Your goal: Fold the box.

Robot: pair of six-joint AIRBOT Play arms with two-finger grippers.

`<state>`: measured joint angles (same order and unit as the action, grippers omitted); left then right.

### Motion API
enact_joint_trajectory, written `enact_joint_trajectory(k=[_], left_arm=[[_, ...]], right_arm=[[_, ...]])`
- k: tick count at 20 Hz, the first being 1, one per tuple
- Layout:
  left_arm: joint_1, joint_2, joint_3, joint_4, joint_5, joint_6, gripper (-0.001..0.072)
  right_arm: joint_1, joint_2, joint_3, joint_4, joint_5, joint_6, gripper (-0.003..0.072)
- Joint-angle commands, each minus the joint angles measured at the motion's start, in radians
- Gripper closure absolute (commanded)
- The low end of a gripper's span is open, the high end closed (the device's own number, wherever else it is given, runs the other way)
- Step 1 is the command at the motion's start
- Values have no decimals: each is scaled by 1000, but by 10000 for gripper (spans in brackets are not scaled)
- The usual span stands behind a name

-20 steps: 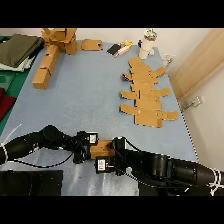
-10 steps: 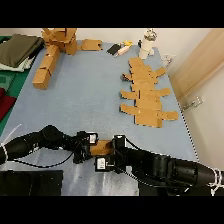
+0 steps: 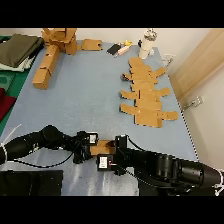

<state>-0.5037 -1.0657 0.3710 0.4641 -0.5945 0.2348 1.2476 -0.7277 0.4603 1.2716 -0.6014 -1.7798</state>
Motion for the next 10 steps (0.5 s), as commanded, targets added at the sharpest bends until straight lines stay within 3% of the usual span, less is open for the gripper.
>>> enact_joint_trajectory(k=[1,5,10], left_arm=[[0,1,0,0,0,0,149],[0,0,0,0,0,0,149],[0,0,0,0,0,0,150]], right_arm=[[1,51,4,147,21,4,161],[-14,129,10,151,52,56,163],[-71,102,10,66,72,55,165]])
